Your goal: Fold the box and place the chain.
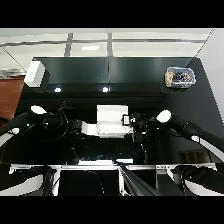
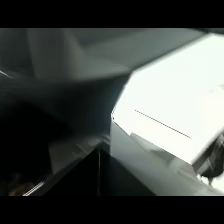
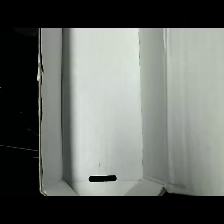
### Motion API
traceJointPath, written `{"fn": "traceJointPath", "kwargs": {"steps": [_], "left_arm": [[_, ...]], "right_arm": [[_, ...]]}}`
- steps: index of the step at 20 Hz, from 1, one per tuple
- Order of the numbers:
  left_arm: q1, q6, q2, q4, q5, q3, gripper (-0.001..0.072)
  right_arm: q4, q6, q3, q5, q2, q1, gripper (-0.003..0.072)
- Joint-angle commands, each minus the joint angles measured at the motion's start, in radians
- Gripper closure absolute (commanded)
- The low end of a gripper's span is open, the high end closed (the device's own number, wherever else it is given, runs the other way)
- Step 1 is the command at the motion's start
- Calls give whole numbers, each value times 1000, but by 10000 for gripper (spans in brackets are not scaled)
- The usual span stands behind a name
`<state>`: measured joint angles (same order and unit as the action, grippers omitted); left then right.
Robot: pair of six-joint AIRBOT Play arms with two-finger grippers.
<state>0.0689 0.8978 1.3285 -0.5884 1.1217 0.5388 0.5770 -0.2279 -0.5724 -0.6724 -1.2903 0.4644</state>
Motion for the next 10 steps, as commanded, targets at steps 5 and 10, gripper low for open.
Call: {"fn": "traceJointPath", "kwargs": {"steps": [5,10], "left_arm": [[3,-76,18,28,172,116,48],[78,-53,18,38,167,146,50]], "right_arm": [[0,0,0,0,0,1,504],[0,0,0,0,0,1,504]]}}
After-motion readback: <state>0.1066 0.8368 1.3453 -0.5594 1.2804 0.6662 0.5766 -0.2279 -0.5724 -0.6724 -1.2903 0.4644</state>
